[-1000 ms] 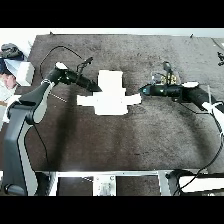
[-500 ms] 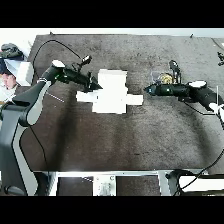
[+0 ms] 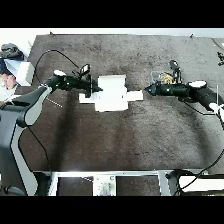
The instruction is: Fold the box and place the chain.
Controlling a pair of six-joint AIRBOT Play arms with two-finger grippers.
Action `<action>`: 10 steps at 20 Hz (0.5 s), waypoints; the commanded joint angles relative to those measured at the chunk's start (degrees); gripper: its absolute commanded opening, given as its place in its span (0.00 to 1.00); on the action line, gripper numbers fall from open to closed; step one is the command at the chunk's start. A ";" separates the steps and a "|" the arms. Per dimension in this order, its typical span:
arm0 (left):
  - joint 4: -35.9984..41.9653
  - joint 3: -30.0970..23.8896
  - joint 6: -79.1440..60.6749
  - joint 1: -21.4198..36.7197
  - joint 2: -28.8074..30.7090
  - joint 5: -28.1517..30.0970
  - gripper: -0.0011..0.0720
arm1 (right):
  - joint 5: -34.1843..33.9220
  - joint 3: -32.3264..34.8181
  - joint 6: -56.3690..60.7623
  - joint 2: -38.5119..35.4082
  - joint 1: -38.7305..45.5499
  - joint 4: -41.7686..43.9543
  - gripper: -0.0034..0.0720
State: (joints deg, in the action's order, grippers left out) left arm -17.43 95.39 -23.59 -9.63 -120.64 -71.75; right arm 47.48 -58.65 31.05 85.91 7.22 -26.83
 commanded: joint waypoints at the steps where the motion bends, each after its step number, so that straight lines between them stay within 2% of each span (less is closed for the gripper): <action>1: -3.65 -0.59 -2.34 -0.48 -0.70 0.87 0.03 | -0.35 -0.02 -0.26 -0.04 -0.26 0.02 0.46; 10: -4.66 -0.59 -4.48 -1.97 -1.44 0.59 0.03 | -0.28 -0.02 -2.64 -0.04 -0.33 0.02 0.47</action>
State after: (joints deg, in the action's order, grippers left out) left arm -21.50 94.83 -27.46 -11.42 -121.97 -71.40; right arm 47.09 -58.65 29.78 85.91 6.96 -26.83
